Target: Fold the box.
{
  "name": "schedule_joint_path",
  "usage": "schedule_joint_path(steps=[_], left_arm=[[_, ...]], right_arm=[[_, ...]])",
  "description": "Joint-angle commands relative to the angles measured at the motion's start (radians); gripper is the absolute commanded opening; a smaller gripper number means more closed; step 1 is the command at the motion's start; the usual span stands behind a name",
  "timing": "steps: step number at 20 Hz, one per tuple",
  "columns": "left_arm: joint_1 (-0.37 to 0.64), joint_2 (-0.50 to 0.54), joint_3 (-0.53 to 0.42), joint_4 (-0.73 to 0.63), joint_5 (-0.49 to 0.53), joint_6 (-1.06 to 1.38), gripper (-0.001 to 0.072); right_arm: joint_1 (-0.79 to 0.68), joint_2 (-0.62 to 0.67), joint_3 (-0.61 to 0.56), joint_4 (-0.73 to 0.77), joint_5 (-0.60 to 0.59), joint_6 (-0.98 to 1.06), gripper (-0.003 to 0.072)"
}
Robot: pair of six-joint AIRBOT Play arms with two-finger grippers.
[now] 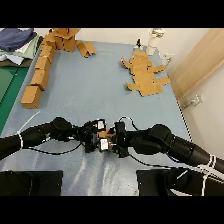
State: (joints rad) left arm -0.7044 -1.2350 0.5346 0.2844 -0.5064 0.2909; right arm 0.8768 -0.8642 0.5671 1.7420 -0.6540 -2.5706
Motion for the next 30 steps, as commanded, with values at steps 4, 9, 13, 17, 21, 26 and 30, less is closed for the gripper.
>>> schedule_joint_path(steps=[4,9,13,17,21,26,30], left_arm=[[0.0,0.0,0.0,0.0,0.0,0.0,0.0609],[0.0,0.0,0.0,0.0,0.0,0.0,0.0609],[0.0,0.0,0.0,0.0,0.0,0.0,0.0609],[0.0,0.0,0.0,0.0,0.0,0.0,0.0609],[0.0,0.0,0.0,0.0,0.0,0.0,0.0609],[0.0,0.0,0.0,0.0,0.0,0.0,0.0609],[0.0,0.0,0.0,0.0,0.0,0.0,0.0609]], right_arm=[[0.102,-0.018,0.0,-0.243,0.021,0.25,0.0509],[0.15,-0.022,-0.008,-0.377,0.026,0.396,0.0437],[0.152,-0.022,-0.008,-0.386,0.027,0.398,0.0404],[0.154,-0.01,-0.005,-0.385,0.026,0.398,0.0299],[0.154,0.021,-0.005,-0.385,0.02,0.398,0.0297],[0.154,0.034,-0.005,-0.386,0.01,0.398,0.0142],[0.154,0.037,-0.004,-0.426,0.025,0.4,0.0141]])
